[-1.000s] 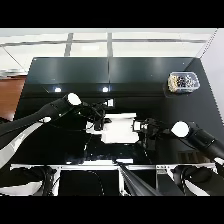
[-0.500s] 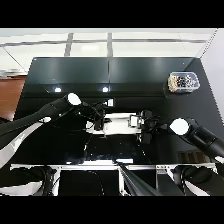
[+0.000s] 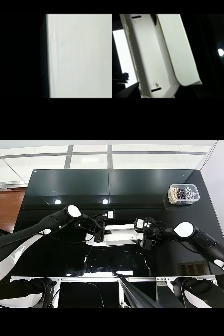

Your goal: Fold the box and place the chain.

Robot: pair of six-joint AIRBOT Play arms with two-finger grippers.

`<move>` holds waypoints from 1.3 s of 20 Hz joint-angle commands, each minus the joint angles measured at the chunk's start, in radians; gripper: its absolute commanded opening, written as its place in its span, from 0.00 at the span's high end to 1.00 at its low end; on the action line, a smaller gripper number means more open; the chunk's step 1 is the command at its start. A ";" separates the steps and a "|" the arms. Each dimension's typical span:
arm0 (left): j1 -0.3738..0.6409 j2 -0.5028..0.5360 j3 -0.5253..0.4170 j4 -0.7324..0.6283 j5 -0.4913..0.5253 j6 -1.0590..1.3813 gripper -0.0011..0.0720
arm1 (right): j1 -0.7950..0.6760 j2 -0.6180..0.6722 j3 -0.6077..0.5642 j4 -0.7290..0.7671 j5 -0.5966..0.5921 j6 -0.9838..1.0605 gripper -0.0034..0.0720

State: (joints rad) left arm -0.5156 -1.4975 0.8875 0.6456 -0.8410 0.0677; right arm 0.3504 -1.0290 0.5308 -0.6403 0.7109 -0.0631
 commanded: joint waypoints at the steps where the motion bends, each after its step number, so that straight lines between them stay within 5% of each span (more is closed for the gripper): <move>1: -0.001 -0.001 -0.001 0.000 -0.001 0.000 0.95 | -0.014 -0.064 0.000 0.134 0.071 -0.159 0.01; 11: -0.001 -0.001 -0.001 0.000 -0.001 0.000 0.95 | -0.014 -0.217 -0.006 0.130 0.019 -0.306 0.01; 26: -0.001 -0.001 -0.001 0.000 -0.001 0.000 0.95 | 0.006 -0.224 -0.001 0.066 0.001 -0.256 0.01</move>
